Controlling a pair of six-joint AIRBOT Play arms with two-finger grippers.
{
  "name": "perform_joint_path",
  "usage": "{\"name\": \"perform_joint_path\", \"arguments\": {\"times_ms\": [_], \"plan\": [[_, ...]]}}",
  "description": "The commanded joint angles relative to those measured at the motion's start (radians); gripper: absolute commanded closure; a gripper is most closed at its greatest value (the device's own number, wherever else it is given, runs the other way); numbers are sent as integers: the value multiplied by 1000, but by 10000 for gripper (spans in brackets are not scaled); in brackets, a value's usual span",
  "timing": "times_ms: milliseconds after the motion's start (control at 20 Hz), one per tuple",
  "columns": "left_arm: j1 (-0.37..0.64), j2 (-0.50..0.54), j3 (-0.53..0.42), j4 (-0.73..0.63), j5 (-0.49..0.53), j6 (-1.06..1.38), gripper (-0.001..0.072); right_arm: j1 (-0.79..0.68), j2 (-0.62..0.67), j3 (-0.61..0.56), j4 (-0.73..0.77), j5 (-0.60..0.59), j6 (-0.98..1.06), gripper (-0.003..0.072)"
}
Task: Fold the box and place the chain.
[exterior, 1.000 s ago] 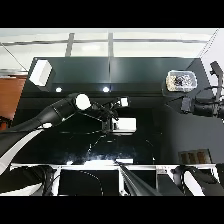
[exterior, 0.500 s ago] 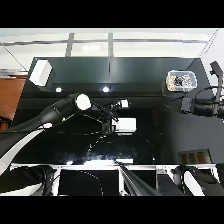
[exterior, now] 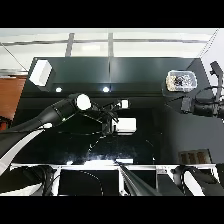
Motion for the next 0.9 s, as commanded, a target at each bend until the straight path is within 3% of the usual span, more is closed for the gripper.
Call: {"name": "perform_joint_path", "arguments": {"times_ms": [0,850], "plan": [[0,0,0,3,16,0,7,0,1,0,0,0,0,673],[0,0,0,27,14,0,8,0,1,0,0,0,0,673]]}}
